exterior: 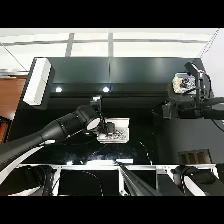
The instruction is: Fold the box and place the chain.
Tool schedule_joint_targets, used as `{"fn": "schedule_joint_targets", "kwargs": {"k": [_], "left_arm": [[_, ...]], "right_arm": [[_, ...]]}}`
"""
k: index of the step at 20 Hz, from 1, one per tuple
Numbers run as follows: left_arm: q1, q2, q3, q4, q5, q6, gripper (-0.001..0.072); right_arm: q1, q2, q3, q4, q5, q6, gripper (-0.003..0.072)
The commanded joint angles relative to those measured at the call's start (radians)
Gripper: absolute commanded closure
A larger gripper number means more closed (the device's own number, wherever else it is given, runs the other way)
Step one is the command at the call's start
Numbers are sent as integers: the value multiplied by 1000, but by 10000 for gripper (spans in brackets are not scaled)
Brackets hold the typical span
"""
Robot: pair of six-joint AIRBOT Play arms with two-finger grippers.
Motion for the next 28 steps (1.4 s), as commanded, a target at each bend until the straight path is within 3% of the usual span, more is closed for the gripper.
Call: {"fn": "schedule_joint_targets", "kwargs": {"k": [1,5,7,8,11,13,14,16,18,20,24,28], "left_arm": [[-19,86,31,77,-111,122,0],[-16,310,-40,194,-230,303,0],[108,463,-159,261,-241,305,0],[204,530,-221,231,-210,317,1],[565,676,-405,-90,36,609,0],[797,685,-503,-435,140,967,0],[900,668,-547,-673,127,1247,0],[1035,597,-600,-1043,-49,1779,1],[1044,525,-611,-1107,-153,2078,-1],[992,470,-610,-1074,-149,2289,-2],[796,411,-610,-1053,51,2551,-3],[648,328,-594,-896,220,2560,-3]], "right_arm": [[-4,3,-1,-2,-7,10,300],[-4,3,-1,-5,-18,22,300],[-4,3,-1,-5,-31,24,300],[-4,3,-1,-5,-39,24,299],[-4,3,-1,-5,-75,24,300],[-4,3,-1,-5,-84,24,299],[-4,3,-1,-5,-80,24,299],[-4,3,-1,-6,-78,24,300],[-4,3,-1,-22,-78,24,300],[-4,3,-1,-46,-77,24,300],[-4,3,-1,-50,-73,26,299],[-4,3,-1,-50,-75,26,299]]}}
